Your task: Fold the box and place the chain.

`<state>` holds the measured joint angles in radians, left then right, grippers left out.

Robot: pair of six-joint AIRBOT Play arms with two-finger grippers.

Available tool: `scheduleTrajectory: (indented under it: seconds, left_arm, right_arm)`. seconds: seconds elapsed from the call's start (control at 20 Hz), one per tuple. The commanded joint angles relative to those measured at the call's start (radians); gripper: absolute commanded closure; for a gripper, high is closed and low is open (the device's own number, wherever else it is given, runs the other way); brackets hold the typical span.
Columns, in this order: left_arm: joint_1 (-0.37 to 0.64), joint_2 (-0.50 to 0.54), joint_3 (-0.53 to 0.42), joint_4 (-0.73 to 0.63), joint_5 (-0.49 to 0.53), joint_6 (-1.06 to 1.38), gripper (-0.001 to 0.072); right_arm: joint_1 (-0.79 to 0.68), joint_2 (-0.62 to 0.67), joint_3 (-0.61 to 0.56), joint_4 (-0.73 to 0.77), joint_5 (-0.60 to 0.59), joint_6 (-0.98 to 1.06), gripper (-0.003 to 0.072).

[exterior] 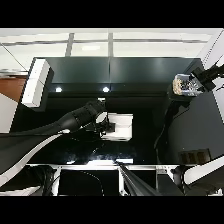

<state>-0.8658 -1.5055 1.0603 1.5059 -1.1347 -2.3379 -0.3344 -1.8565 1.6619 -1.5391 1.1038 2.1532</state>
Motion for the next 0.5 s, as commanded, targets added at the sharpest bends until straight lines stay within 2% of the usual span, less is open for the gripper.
scheduleTrajectory:
  seconds: [0.0, 0.15, 0.2, 0.25, 0.4, 0.45]
  left_arm:
    - [0.000, 0.001, 0.000, 0.000, 0.000, 0.000, 0.0675]
    - [0.000, 0.001, 0.000, 0.000, 0.000, 0.000, 0.0675]
    - [0.000, 0.001, 0.000, 0.000, 0.000, 0.000, 0.0675]
    - [0.000, 0.001, 0.000, 0.000, 0.000, 0.000, 0.0675]
    - [0.000, 0.001, 0.000, 0.000, 0.001, 0.000, 0.0675]
    - [0.001, 0.001, 0.000, 0.001, 0.000, 0.000, 0.0675]
  right_arm:
    - [-0.001, -0.013, 0.002, 0.002, -0.033, -0.003, 0.0039]
    - [-0.001, -0.016, 0.002, 0.002, -0.047, -0.005, 0.0051]
    - [-0.001, -0.018, 0.002, 0.005, -0.047, -0.016, 0.0179]
    - [-0.001, -0.019, 0.002, 0.007, -0.046, -0.018, 0.0214]
    - [-0.001, -0.020, 0.002, 0.020, -0.047, -0.039, 0.0218]
    - [-0.001, -0.020, 0.002, 0.021, -0.042, -0.080, 0.0410]
